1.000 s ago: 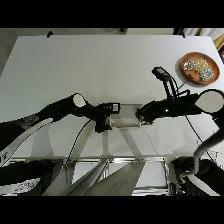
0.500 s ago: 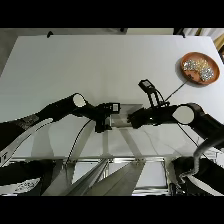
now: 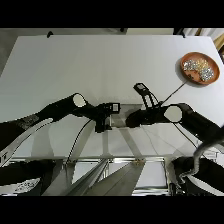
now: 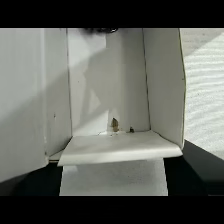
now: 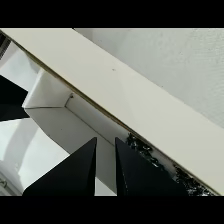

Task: Fold the box and place the chain.

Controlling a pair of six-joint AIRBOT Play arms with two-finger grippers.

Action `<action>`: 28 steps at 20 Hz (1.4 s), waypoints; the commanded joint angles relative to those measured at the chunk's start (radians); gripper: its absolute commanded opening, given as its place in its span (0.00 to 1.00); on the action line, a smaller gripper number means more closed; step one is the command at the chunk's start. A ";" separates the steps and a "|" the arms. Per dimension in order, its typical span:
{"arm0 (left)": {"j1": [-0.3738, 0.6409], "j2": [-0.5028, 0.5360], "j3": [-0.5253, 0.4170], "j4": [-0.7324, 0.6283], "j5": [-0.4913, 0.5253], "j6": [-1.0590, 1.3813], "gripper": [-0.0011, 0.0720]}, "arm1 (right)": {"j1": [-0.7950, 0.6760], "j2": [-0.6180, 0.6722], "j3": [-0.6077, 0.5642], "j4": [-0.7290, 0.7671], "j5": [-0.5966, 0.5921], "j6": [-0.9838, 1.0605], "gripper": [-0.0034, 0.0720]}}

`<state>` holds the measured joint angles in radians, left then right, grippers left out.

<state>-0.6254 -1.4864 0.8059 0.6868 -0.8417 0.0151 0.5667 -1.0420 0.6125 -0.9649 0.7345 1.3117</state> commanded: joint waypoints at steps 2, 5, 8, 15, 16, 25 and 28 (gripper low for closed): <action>0.000 0.001 0.000 0.000 0.000 0.000 0.03 | 0.001 -0.003 0.000 0.017 0.011 0.000 0.24; 0.000 0.001 0.000 0.000 0.000 0.000 0.03 | 0.000 0.068 0.011 -0.011 0.090 0.000 0.24; 0.000 0.001 0.000 0.000 0.000 0.000 0.03 | -0.040 0.196 0.011 -0.257 0.240 0.106 0.24; 0.000 0.001 0.001 0.000 0.000 0.000 0.03 | -0.228 0.260 -0.048 -0.538 0.410 0.090 0.33; 0.000 0.001 0.001 0.000 0.000 0.000 0.03 | -0.234 0.253 -0.069 -0.538 0.381 0.087 0.33; 0.000 0.001 0.000 0.000 0.000 0.000 0.03 | -0.235 0.034 -0.108 -0.438 0.149 -0.010 0.53; 0.000 0.001 0.000 0.000 0.000 0.000 0.03 | -0.234 -0.004 -0.108 -0.437 0.138 -0.012 0.48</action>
